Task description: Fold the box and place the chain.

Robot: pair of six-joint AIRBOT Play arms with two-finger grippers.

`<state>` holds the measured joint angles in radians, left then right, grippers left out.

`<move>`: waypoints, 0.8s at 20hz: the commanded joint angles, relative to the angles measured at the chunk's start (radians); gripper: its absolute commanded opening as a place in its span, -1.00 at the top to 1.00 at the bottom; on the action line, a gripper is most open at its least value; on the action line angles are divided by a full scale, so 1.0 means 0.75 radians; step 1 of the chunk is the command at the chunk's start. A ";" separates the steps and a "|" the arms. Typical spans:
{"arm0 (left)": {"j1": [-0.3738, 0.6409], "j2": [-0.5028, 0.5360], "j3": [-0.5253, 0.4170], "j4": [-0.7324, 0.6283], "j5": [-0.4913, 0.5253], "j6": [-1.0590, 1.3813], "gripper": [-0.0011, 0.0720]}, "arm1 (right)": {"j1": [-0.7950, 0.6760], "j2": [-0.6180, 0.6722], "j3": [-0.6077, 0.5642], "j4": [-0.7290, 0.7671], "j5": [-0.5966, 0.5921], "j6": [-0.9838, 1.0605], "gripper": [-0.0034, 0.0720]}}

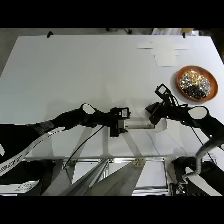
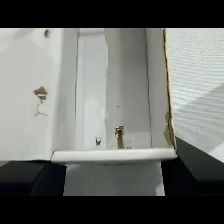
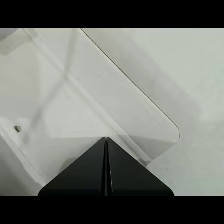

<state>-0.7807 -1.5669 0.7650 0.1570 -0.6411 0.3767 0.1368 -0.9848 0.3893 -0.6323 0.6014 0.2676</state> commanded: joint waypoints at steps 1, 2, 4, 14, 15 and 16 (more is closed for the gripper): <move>0.000 -0.001 0.000 0.001 0.001 0.001 0.50 | 0.002 -0.034 0.001 -0.014 0.020 0.063 0.87; 0.000 -0.001 0.000 0.001 0.001 0.001 0.50 | 0.002 0.014 0.001 -0.013 0.045 0.076 0.87; 0.000 -0.001 0.000 0.001 0.001 0.001 0.50 | 0.002 0.156 0.001 -0.016 0.095 0.122 0.87; 0.000 -0.001 0.000 0.001 0.001 0.001 0.50 | -0.003 0.354 -0.001 -0.886 0.401 -0.027 0.87; 0.000 -0.001 0.000 0.001 0.001 0.001 0.50 | -0.003 0.305 -0.001 -0.824 0.403 -0.152 0.87; 0.000 -0.001 0.000 0.001 0.001 0.001 0.50 | -0.003 0.256 -0.001 -0.786 0.407 -0.254 0.86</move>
